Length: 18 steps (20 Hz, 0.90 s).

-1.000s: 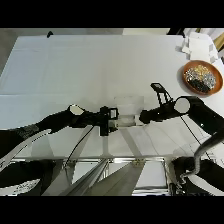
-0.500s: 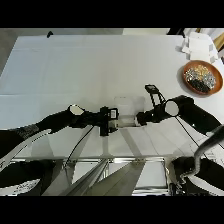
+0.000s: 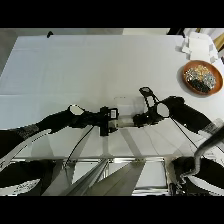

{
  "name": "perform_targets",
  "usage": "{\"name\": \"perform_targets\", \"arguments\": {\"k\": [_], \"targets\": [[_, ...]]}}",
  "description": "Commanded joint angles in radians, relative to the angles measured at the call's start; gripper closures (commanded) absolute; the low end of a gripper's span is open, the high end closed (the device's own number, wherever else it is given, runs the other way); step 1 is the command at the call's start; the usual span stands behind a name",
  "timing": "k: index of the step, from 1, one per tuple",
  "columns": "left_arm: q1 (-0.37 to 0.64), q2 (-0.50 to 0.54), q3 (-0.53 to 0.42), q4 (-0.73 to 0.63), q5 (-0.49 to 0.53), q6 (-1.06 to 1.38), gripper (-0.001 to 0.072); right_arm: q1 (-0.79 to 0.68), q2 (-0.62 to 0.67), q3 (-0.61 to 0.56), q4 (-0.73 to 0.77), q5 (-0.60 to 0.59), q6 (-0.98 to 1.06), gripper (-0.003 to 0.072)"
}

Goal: Fold the box and place the chain.

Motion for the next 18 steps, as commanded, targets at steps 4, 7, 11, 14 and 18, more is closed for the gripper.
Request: {"name": "perform_targets", "arguments": {"k": [4, 7, 11, 14, 18], "targets": [[0.000, 0.000, 0.000, 0.000, 0.001, 0.000, 0.0459, 0.006, -0.003, 0.020, -0.029, 0.005, 0.044, 0.0227], [0.000, 0.000, 0.000, 0.000, 0.000, 0.000, 0.0459, 0.006, -0.004, 0.043, -0.031, 0.006, 0.048, 0.0227], [0.000, 0.000, 0.000, 0.000, 0.001, 0.000, 0.0459, 0.006, -0.004, 0.047, -0.056, 0.022, 0.073, 0.0227], [0.000, 0.000, 0.000, 0.000, 0.000, 0.000, 0.0459, 0.006, -0.004, 0.047, -0.069, 0.033, 0.093, 0.0227], [0.000, 0.000, 0.000, 0.000, 0.001, 0.000, 0.0459, 0.034, -0.010, 0.047, -0.078, 0.027, 0.097, 0.0229]]}}
